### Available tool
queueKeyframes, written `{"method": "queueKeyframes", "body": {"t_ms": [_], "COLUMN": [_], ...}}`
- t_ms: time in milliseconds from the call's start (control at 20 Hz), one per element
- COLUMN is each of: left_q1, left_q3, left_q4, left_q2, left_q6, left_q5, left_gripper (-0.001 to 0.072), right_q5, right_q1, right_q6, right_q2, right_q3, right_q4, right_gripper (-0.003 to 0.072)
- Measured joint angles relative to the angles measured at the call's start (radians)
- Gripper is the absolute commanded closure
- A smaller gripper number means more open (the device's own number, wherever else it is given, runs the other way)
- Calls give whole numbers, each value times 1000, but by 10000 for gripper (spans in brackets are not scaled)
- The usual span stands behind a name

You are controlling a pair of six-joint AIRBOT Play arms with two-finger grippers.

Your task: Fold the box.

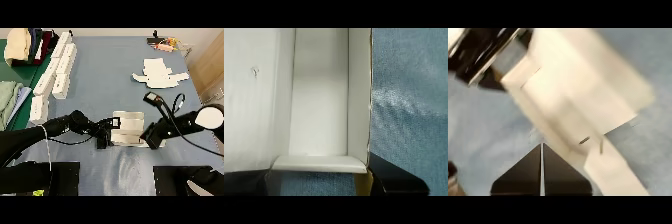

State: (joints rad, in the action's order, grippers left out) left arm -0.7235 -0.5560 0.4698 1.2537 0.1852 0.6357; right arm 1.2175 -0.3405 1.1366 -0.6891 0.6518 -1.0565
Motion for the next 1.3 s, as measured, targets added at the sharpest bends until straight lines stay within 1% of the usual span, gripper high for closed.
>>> {"method": "queueKeyframes", "body": {"t_ms": [50, 100, 250, 300, 350, 500, 600, 800, 900, 950, 1000, 1050, 1100, 1150, 1200, 1250, 1300], "left_q1": [0, 0, 0, 0, 0, 0, 0, 0, 0, 0, 0, 0, 0, 0, 0, 0, 0], "left_q3": [0, 0, 0, 0, 0, 0, 0, 0, 0, 0, 0, 0, 0, 0, 0, 0, 0], "left_q4": [0, 0, 0, 0, 0, 0, 0, 0, 0, 0, 0, 0, 0, 0, 0, 0, 0], "left_q2": [0, 0, 0, 0, 0, 0, 0, 0, 0, 0, 0, 0, 0, 0, 0, 0, 0], "left_q6": [0, 0, 0, 0, 0, 0, 0, 0, 0, 0, 0, 0, 0, 0, 0, 0, 0], "left_q5": [0, 0, 0, 0, 0, 0, 0, 0, 0, 0, 0, 0, 0, 0, 0, 0, 0], "left_gripper": [184, 184, 184, 184, 184, 184, 184, 184, 184, 184, 184, 184, 184, 184, 185, 184, 184], "right_q5": [18, 27, 44, 43, 31, -62, -135, -259, -303, -319, -331, -342, -344, -350, -353, -355, -356], "right_q1": [-16, -34, -68, -74, -79, -86, -89, -90, -91, -91, -91, -91, -91, -91, -91, -91, -91], "right_q6": [-24, -52, -134, -160, -188, -264, -312, -380, -407, -422, -433, -441, -448, -453, -457, -459, -463], "right_q2": [25, 46, 75, 78, 80, 63, 34, -47, -78, -90, -99, -105, -109, -112, -114, -116, -117], "right_q3": [-24, -47, -97, -108, -119, -159, -185, -210, -214, -216, -216, -217, -218, -218, -218, -218, -218], "right_q4": [-21, -45, -172, -216, -259, -368, -409, -413, -393, -379, -365, -349, -335, -321, -308, -292, -278], "right_gripper": [229, 164, 164, 154, 98, 99, 99, 102, 119, 187, 325, 415, 433, 500, 540, 551, 591]}}
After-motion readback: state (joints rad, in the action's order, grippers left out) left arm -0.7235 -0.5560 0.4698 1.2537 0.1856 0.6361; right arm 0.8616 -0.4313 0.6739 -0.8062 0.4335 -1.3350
